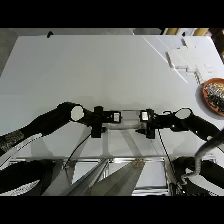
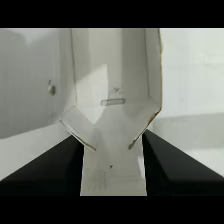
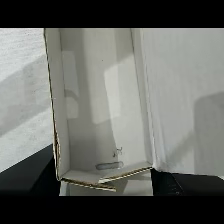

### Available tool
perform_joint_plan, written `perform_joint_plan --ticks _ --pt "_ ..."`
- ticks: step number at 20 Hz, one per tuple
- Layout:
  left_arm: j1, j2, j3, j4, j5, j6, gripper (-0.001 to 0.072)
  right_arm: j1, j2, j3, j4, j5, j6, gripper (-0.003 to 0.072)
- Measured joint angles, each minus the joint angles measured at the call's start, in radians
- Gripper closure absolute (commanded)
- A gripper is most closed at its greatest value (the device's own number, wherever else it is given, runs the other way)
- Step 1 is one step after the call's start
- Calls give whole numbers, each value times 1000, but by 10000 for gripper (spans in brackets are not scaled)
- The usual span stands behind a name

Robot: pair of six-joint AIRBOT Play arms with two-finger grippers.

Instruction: Fold the box and place the chain.

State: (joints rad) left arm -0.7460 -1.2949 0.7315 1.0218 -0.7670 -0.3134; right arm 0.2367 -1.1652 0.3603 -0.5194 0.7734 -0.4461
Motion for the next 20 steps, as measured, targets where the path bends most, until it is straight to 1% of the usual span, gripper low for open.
perform_joint_plan --ticks 1,3,4,7,8,9,10,12,20 --pt "-3 0 0 -4 0 0 354 0 0 0 0 0 0 286" --pt "-6 0 0 -11 1 1 437 0 0 0 0 0 0 286" --pt "-8 0 0 -12 2 2 459 0 0 0 0 0 0 286" --pt "-9 0 0 -16 19 3 462 0 0 0 0 0 0 286" --pt "-10 0 0 -17 29 4 496 0 0 0 0 0 0 286" --pt "-10 0 0 -18 42 3 550 0 0 0 0 0 0 286" --pt "-11 -1 0 -18 51 3 566 0 0 0 0 0 0 286" --pt "-18 -3 0 -19 65 16 577 0 0 0 0 0 0 286" --pt "-54 -37 0 -72 84 86 577 0 0 0 -1 1 0 286"
